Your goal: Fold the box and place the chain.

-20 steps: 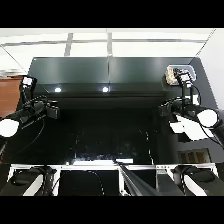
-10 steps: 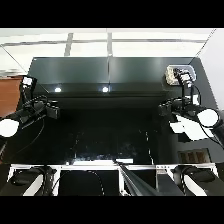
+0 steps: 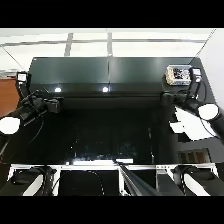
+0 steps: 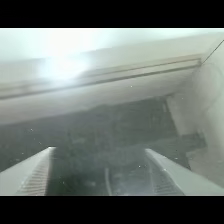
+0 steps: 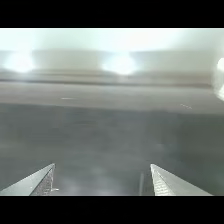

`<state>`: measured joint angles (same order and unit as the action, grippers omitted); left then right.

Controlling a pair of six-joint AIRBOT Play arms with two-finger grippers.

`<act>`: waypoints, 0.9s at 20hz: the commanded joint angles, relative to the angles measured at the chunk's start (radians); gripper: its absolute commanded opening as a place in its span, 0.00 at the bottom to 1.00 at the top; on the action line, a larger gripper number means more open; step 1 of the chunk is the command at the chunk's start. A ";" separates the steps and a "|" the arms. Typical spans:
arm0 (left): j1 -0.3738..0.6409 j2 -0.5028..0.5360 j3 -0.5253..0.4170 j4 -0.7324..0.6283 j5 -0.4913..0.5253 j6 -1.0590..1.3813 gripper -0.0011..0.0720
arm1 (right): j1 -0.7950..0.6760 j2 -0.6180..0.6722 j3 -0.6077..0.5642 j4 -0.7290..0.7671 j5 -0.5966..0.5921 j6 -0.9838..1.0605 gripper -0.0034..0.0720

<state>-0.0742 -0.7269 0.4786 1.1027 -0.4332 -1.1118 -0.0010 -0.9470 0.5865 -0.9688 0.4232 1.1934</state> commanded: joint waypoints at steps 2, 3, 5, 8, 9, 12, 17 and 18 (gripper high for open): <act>0.000 -0.035 0.000 -0.007 -0.067 0.005 0.99 | -0.430 -0.183 0.171 -0.112 0.212 0.093 0.98; 0.001 -0.037 0.000 -0.008 -0.072 0.005 0.99 | -0.544 -0.230 0.243 -0.129 0.250 0.093 0.98; 0.000 -0.040 0.000 -0.012 -0.073 0.005 0.99 | -0.734 -0.332 0.397 -0.144 0.323 0.082 0.98; 0.000 -0.040 0.000 -0.012 -0.083 0.005 0.99 | -0.915 -0.479 0.593 -0.151 0.472 0.079 0.98; 0.000 -0.040 0.000 -0.012 -0.093 0.005 0.99 | -0.946 -0.525 0.646 -0.151 0.530 0.044 0.98; 0.000 -0.040 0.000 -0.019 -0.103 0.005 0.99 | -0.977 -0.660 0.785 -0.168 0.733 -0.137 0.98; 0.000 -0.040 0.000 -0.020 -0.101 0.005 0.99 | -0.954 -0.742 0.815 -0.249 0.779 -0.375 0.93; 0.000 -0.041 0.000 -0.019 -0.099 0.005 0.99 | -0.951 -0.748 0.815 -0.238 0.780 -0.411 0.93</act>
<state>-0.0742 -0.7670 0.4786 1.0840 -0.5339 -1.1069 -0.9508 -1.6520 1.3766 -1.1942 1.1534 0.9344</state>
